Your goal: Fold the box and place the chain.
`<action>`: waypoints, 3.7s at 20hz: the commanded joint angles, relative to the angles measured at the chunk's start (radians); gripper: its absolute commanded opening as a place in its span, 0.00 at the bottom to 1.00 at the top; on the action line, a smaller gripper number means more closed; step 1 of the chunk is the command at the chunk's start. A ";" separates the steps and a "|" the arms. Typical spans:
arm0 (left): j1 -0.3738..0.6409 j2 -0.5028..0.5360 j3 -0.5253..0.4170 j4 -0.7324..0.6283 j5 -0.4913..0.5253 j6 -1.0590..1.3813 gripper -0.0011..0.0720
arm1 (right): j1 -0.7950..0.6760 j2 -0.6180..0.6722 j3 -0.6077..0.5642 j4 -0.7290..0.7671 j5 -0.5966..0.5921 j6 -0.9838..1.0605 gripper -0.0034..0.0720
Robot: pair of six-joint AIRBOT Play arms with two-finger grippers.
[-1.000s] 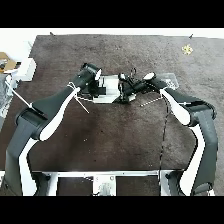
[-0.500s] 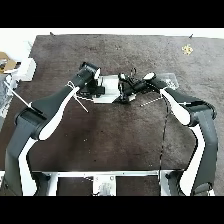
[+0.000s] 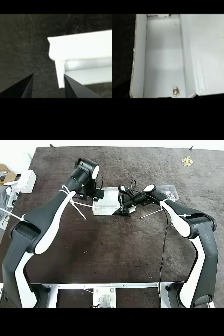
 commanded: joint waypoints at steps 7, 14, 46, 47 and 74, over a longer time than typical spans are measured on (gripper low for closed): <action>0.080 0.132 0.011 -0.107 0.053 0.560 0.63 | 0.000 0.000 0.001 0.000 0.000 0.000 0.63; 0.358 0.159 -0.127 -0.795 0.133 1.346 0.84 | 0.000 0.000 0.001 0.000 0.000 0.000 0.63; 0.487 -0.082 -0.540 -1.318 0.200 2.319 1.00 | 0.000 0.000 0.001 0.000 0.000 0.000 0.63; 0.487 -0.082 -0.540 -1.318 0.197 2.319 1.00 | 0.000 0.000 0.001 0.000 0.000 0.000 0.63; 0.408 -0.146 -0.539 -1.412 0.285 2.362 0.98 | 0.000 0.000 0.001 0.000 0.000 0.000 0.63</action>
